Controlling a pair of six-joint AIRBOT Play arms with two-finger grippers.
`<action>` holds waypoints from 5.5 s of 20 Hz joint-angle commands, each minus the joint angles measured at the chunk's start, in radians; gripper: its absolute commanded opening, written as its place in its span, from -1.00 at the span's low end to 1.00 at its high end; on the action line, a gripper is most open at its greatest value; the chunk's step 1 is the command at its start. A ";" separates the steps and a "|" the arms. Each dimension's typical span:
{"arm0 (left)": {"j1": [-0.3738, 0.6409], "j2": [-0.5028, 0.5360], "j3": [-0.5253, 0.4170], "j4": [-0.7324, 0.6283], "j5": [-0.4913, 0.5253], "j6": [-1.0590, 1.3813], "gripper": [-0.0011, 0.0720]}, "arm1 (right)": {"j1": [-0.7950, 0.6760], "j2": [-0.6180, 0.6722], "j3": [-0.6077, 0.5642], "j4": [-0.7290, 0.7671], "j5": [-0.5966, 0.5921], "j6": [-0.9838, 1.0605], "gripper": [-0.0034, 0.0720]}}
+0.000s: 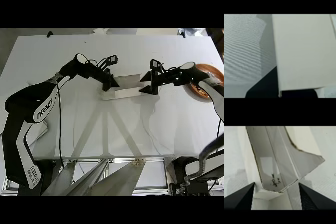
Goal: Fold the box and place the chain.
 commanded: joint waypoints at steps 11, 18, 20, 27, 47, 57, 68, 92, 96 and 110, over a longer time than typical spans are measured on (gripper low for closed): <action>0.000 0.000 0.000 0.000 0.000 0.000 -0.95 | 0.039 -0.062 0.044 -0.029 0.106 0.012 0.71; 0.000 0.000 0.000 0.000 0.000 0.000 -0.95 | 0.040 -0.062 0.043 -0.055 0.142 0.053 0.71; 0.000 0.000 0.000 0.000 0.000 0.000 -0.95 | 0.040 -0.062 0.043 -0.023 0.140 0.052 0.71; 0.000 0.000 0.000 0.000 0.000 0.000 -0.95 | 0.038 -0.062 -0.033 0.022 0.076 0.053 0.71; 0.000 0.000 0.000 0.000 0.000 0.000 -0.95 | 0.039 -0.062 -0.034 0.018 0.084 0.049 0.41; 0.000 0.000 0.000 0.000 0.000 0.000 -0.95 | 0.039 -0.062 -0.034 0.018 0.084 0.049 0.41; 0.000 0.000 0.000 -0.023 -0.006 0.000 -0.58 | 0.039 -0.062 -0.034 0.018 0.084 0.049 0.41; 0.031 0.237 0.000 0.307 -0.370 -0.304 -0.94 | 0.039 -0.062 -0.034 0.018 0.084 0.049 0.41; -0.040 0.237 0.000 0.087 -0.320 -0.209 -0.93 | 0.039 -0.062 -0.034 0.018 0.084 0.049 0.41; -0.093 0.103 0.000 0.071 0.336 -0.355 -0.94 | 0.039 -0.062 -0.034 0.018 0.084 0.049 0.41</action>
